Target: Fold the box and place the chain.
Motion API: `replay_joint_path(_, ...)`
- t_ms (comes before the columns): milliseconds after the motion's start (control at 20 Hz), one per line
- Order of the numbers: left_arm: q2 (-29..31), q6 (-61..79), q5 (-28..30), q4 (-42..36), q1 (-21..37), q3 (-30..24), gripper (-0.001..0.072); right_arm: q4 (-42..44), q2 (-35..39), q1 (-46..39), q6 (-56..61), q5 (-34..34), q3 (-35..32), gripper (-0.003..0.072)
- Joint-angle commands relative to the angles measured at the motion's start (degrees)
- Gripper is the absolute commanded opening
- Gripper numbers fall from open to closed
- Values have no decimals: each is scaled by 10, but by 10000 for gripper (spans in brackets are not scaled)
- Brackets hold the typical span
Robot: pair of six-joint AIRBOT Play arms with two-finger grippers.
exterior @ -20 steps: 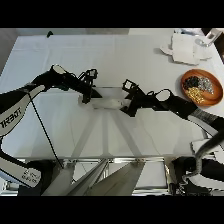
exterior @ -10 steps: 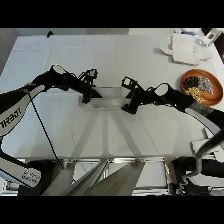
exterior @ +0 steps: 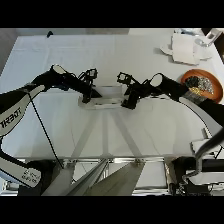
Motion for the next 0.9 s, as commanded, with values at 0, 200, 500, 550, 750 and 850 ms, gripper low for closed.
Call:
replay_joint_path(0, 0, 0, -2, 0, 0, 0, 14, -14, -8, -9, 4, 20, 23, 693)
replay_joint_path(200, 0, 0, -2, 0, 0, 0, 14, -12, -23, -27, -19, 82, 55, 693)
replay_joint_path(500, 0, 0, -2, 0, 0, 0, 14, 13, -43, -28, -64, 103, 66, 693)
replay_joint_path(550, 0, 0, -2, 0, 0, 0, 14, 14, -49, -28, -66, 106, 71, 693)
replay_joint_path(750, 0, 0, -2, 0, 0, 0, 14, 19, -69, -28, -69, 112, 92, 693)
replay_joint_path(850, 0, 0, -2, 0, 0, 0, 14, 26, -75, -28, -87, 122, 99, 693)
